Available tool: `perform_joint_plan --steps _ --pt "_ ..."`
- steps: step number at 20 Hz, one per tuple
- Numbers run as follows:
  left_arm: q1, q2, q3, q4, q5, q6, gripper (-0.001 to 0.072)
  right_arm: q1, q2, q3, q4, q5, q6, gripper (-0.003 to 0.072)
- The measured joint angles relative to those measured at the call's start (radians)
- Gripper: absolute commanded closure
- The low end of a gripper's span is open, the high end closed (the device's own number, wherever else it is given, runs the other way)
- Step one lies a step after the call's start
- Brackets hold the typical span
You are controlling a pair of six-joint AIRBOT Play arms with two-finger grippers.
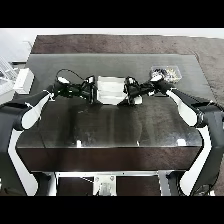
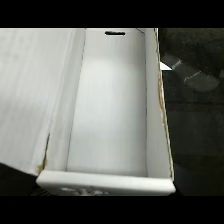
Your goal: Fold the box and place the chain.
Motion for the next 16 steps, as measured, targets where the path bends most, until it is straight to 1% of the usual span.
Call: perform_joint_plan --steps 16 --pt "0.000 0.000 0.000 -0.001 0.012 -0.003 0.0262 0.000 0.000 0.000 -0.001 0.002 0.000 0.0100"
